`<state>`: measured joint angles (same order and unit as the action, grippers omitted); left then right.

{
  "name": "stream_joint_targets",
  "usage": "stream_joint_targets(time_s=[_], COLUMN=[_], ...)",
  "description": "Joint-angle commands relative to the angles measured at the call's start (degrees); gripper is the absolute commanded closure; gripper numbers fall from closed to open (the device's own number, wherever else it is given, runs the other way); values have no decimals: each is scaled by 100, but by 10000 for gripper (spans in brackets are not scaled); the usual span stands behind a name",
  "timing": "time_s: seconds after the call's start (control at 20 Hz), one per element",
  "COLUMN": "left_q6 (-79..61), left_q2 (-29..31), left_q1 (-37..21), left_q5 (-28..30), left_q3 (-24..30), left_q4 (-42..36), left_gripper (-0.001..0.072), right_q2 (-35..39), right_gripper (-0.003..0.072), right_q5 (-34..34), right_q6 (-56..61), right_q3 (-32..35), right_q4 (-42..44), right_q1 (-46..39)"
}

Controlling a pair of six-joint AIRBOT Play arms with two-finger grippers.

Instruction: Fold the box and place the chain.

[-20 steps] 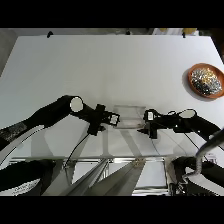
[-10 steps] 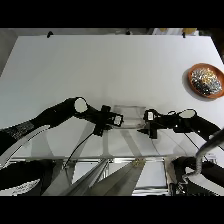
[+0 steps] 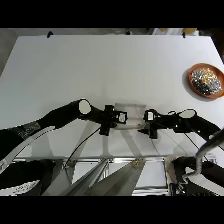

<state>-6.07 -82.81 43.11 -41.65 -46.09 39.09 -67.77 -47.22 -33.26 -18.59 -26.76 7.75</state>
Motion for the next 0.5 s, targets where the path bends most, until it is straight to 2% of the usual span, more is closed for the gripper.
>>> stream_joint_targets(time_s=[0.0, 0.05, 0.25, 0.35, 0.45], left_q6=[9, 17, 592, 1058, 1738], left_q2=[-55, -52, -20, 136, 426], left_q1=[61, 55, 42, -9, -144], left_q5=[96, 96, 85, 50, -2], left_q3=[2, 2, 2, 2, 2], left_q4=[-133, -133, -44, 243, 643], left_gripper=[427, 388, 394, 519, 523], right_q2=[2, 2, 2, 2, 2], right_gripper=[357, 357, 357, 357, 357], right_q5=[7, 4, 7, 7, 7], right_q6=[15, 15, 17, 15, 15], right_q3=[2, 2, 2, 2, 2], right_q4=[4, 4, 4, 4, 4], right_q1=[0, 0, -2, 0, -2])
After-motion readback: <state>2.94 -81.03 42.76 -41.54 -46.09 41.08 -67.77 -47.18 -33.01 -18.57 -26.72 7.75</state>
